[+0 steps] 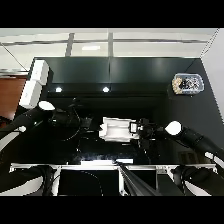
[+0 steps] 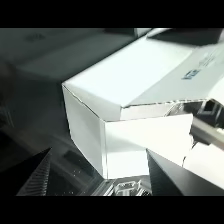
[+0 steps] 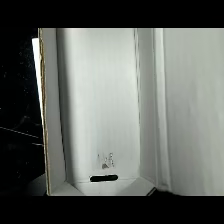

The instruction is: Fold the box and place the chain.

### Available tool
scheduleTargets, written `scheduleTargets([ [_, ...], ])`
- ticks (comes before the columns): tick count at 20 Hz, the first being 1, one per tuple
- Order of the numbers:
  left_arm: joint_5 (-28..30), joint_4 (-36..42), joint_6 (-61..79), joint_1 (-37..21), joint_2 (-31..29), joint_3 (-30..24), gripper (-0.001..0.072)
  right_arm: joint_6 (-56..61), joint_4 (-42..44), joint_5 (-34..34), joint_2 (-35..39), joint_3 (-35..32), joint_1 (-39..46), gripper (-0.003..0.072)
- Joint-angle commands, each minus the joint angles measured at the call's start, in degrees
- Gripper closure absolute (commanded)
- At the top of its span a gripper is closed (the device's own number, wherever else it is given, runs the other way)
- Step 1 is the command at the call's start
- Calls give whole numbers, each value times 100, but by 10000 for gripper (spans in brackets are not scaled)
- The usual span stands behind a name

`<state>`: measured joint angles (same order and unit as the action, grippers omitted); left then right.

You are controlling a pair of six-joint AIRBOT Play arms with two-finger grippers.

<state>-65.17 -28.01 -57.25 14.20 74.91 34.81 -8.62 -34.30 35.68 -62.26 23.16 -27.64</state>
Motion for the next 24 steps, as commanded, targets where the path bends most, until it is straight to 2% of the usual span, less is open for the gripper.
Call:
scheduleTargets([
  [1,245,-662,-789,503,-9,306,15,0,2,2,2,4,2,255],
  [4,551,-778,-1115,916,-9,535,15,0,2,2,2,4,2,255],
  [9,575,-981,-1779,1158,-9,743,15,0,2,2,2,4,2,255],
  [20,769,-3720,-4487,2374,35,1443,39,0,2,2,2,4,2,255],
  [24,765,-4081,-5016,2636,83,1547,39,0,2,0,2,4,2,255],
])
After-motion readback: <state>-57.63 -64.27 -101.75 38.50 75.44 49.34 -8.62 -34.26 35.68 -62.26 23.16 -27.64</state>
